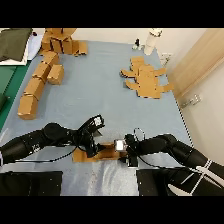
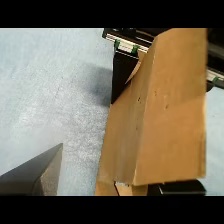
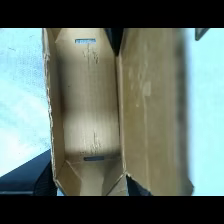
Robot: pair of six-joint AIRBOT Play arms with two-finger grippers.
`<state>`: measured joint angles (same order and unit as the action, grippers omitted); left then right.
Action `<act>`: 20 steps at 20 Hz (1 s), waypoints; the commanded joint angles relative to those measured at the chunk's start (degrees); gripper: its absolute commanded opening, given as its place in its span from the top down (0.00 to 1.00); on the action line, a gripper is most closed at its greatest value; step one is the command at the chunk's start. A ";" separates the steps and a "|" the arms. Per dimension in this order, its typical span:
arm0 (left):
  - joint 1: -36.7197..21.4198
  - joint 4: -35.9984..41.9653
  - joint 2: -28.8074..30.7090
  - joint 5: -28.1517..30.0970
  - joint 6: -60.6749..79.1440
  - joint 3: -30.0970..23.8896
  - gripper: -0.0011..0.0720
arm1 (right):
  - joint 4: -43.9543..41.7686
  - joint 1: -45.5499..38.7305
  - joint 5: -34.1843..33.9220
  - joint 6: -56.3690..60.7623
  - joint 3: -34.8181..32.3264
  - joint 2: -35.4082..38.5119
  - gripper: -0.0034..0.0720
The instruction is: Fold the box.
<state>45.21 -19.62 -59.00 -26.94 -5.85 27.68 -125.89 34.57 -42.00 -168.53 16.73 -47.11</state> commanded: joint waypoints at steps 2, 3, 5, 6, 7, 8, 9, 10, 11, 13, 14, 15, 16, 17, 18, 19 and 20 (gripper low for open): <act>0.04 -11.65 4.94 1.29 -13.44 0.04 0.17 | 0.11 0.07 -0.28 0.02 -0.02 0.00 0.34; 0.04 -17.33 6.97 0.31 -20.17 0.04 0.17 | 0.11 0.07 -0.28 0.02 -0.02 -0.02 0.34; 0.04 -31.80 11.67 -5.99 -37.57 0.04 0.17 | 0.11 0.07 -0.31 0.02 -0.02 0.00 0.34; 0.04 -39.30 14.01 -11.47 -47.60 0.04 0.17 | 0.09 0.07 -0.31 0.02 -0.02 0.00 0.34; 0.04 -44.37 15.93 -17.29 -56.81 0.04 0.18 | 0.09 0.07 -0.31 0.02 -0.02 0.00 0.34; 0.07 -47.21 17.51 -23.54 -65.79 0.04 0.18 | 0.09 0.07 -0.31 0.02 -0.02 0.00 0.34; 0.07 -47.67 18.49 -29.14 -73.22 0.04 0.46 | 0.09 0.07 -0.31 0.02 -0.02 0.00 0.34; 0.17 -47.12 19.02 -33.73 -78.20 0.02 0.97 | 0.11 0.07 -0.31 0.02 -0.02 0.00 0.34; 0.55 -45.53 19.08 -36.59 -81.68 -0.04 0.97 | 0.11 0.07 -0.31 0.02 -0.02 0.00 0.34; 2.05 -36.46 18.75 -37.42 -86.86 -0.87 0.97 | 0.13 0.07 -0.31 0.02 0.00 0.00 0.34; 3.54 -29.11 18.29 -35.74 -86.79 -1.70 0.97 | 0.13 0.07 -0.28 0.02 -0.02 0.02 0.34; 5.55 -22.51 17.77 -32.35 -86.75 -2.58 0.97 | 0.11 0.07 -0.28 0.02 -0.02 0.04 0.34; 8.52 -16.79 17.18 -25.86 -86.73 -3.50 0.97 | 0.13 0.07 -0.26 0.02 -0.02 0.02 0.34; 12.31 -11.91 16.55 -17.11 -86.58 -4.42 0.97 | 0.11 0.07 -0.28 0.02 0.00 0.04 0.34; 16.00 -8.68 15.87 -8.46 -86.58 -5.14 0.97 | 0.11 0.07 -0.31 0.02 -0.02 0.04 0.34; 19.67 -5.92 14.82 0.24 -86.60 -5.81 0.97 | 0.11 0.07 -0.31 0.02 0.00 0.04 0.34; 22.58 -3.52 13.68 7.85 -86.60 -6.29 0.97 | 0.11 0.07 -0.28 0.02 0.00 0.04 0.34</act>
